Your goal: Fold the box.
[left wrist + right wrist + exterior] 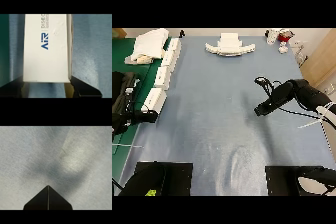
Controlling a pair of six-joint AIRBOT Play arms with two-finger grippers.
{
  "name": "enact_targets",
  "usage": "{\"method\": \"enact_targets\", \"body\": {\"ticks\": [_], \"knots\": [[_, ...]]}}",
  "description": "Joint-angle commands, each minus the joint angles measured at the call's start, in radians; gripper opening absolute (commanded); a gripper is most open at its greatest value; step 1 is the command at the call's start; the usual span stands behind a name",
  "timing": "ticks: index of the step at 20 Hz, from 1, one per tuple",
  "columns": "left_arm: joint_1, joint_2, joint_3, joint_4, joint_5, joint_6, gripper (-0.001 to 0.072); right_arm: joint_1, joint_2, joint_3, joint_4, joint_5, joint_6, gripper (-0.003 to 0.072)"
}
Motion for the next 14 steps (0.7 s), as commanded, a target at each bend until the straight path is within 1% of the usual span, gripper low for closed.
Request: {"method": "enact_targets", "body": {"ticks": [1,6,10,14], "knots": [[-0.006,-0.092,0.043,0.001,0.032,0.005,0.0415,0.000,-0.001,0.001,0.000,0.000,0.000,0.0004],[-0.042,-0.212,0.112,-0.029,0.048,0.007,0.0415,0.000,-0.001,0.001,0.000,0.000,0.000,0.0004],[-0.101,-0.304,0.176,-0.051,0.066,0.005,0.0415,0.000,-0.001,0.001,0.000,0.000,0.000,0.0004],[-0.128,-0.368,0.237,-0.064,0.113,-0.009,0.0415,0.000,-0.001,0.001,0.000,0.000,0.000,0.0004]]}}
